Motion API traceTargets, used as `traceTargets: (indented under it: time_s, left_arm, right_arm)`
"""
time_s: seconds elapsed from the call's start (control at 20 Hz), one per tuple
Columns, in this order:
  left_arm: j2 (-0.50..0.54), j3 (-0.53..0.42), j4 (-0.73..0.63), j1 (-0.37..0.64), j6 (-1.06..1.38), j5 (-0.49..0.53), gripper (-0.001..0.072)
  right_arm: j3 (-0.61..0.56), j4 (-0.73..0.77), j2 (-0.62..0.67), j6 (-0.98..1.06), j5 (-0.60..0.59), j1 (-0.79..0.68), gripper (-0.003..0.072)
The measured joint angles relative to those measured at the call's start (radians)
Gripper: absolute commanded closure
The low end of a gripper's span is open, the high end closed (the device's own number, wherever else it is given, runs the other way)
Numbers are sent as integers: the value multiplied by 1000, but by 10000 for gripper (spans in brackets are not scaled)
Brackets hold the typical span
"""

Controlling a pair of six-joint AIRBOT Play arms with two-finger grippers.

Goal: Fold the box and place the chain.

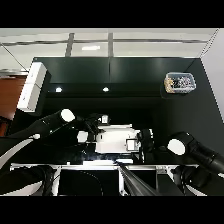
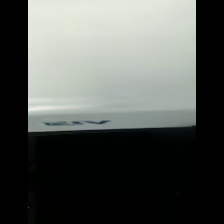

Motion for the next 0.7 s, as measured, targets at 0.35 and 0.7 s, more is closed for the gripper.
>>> traceTargets:
  time_s: [0.35, 0.7]
  left_arm:
    - [0, 0, 0, 0, 0, 0, 687]
    - [0, 0, 0, 0, 0, 0, 687]
  right_arm:
    - [-3, 73, -47, -68, -56, 25, 52]
    - [-3, 193, -72, -69, -148, 27, 52]
